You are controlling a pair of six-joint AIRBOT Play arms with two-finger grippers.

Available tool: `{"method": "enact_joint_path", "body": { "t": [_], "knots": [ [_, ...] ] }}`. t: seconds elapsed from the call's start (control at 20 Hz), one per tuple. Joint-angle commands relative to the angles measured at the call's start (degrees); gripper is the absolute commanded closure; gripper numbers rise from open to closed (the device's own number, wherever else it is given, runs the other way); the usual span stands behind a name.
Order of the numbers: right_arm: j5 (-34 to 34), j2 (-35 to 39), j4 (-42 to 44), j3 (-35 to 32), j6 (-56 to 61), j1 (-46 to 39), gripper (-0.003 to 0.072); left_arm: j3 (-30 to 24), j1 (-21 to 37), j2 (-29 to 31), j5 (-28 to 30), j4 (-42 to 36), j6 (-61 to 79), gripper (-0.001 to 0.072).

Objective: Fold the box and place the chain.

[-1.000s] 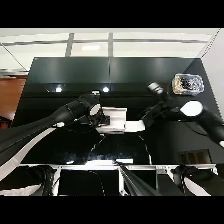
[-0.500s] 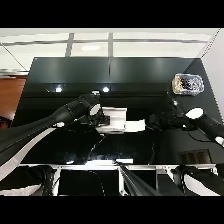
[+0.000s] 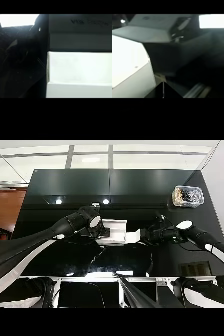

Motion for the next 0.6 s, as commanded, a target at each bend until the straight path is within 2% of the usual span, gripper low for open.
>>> {"method": "enact_joint_path", "body": {
  "t": [0.0, 0.05, 0.1, 0.15, 0.4, 0.55],
  "knots": [
    [5.97, -0.31, 1.64, 2.67, -2.19, 0.46, 0.0522, 0.0, 0.0, 0.02, 0.02, 0.0, 0.02, 0.0681],
    [7.13, -0.31, 1.57, 3.67, -2.19, 0.48, 0.027, 0.0, 0.0, 0.02, 0.0, 0.02, 0.02, 0.0681],
    [7.45, -0.31, 1.68, 4.39, -2.19, 0.48, 0.005, 0.0, 0.0, 0.02, 0.0, 0.0, 0.0, 0.0681],
    [7.61, -0.31, 1.7, 4.92, -2.19, 0.48, 0.0015, 0.0, 0.0, 0.02, 0.0, 0.0, 0.0, 0.0681],
    [6.56, -0.31, 1.75, 6.6, -1.86, 2.29, 0.0019, 0.0, 0.0, 0.02, 0.0, 0.0, 0.02, 0.0681],
    [-1.11, -0.31, -3.72, 8.74, 4.39, 7.67, 0.0019, 0.0, 0.0, 0.02, 0.02, 0.02, 0.02, 0.0681]
  ]
}}
